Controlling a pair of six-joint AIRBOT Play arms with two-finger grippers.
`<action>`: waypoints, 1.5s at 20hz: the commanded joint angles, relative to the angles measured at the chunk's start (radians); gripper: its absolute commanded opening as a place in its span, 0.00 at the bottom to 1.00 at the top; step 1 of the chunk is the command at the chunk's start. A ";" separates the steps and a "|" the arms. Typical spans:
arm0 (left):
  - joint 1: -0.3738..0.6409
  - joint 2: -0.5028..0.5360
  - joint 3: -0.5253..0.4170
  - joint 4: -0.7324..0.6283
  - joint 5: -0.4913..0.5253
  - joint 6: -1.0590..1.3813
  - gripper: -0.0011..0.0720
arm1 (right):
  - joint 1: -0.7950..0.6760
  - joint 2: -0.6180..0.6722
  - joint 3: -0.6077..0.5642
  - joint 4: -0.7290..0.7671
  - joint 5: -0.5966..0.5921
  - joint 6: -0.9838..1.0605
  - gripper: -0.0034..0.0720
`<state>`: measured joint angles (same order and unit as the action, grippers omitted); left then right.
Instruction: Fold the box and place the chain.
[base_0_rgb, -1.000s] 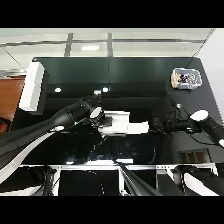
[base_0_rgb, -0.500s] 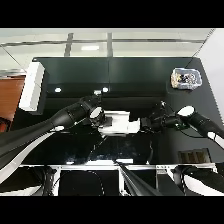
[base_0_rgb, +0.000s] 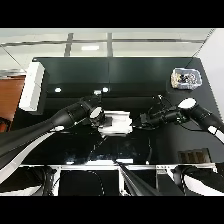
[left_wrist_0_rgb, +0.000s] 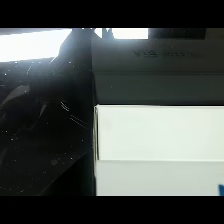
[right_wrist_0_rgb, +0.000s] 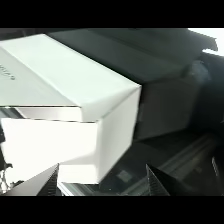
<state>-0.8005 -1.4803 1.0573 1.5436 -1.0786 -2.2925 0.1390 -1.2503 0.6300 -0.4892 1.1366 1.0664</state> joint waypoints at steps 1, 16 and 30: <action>0.000 0.000 0.000 0.000 0.001 0.000 0.05 | 0.038 0.000 0.013 0.021 -0.030 0.040 0.86; 0.000 0.000 0.000 0.000 0.000 0.000 0.05 | 0.472 -0.027 0.294 -0.742 -0.145 0.930 0.51; 0.000 0.000 0.000 0.000 0.000 0.000 0.05 | 0.612 -0.184 0.404 -0.964 -0.068 1.226 0.51</action>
<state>-0.8005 -1.4803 1.0573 1.5433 -1.0786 -2.2932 0.7425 -1.4223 1.0290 -1.4288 1.0649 2.2341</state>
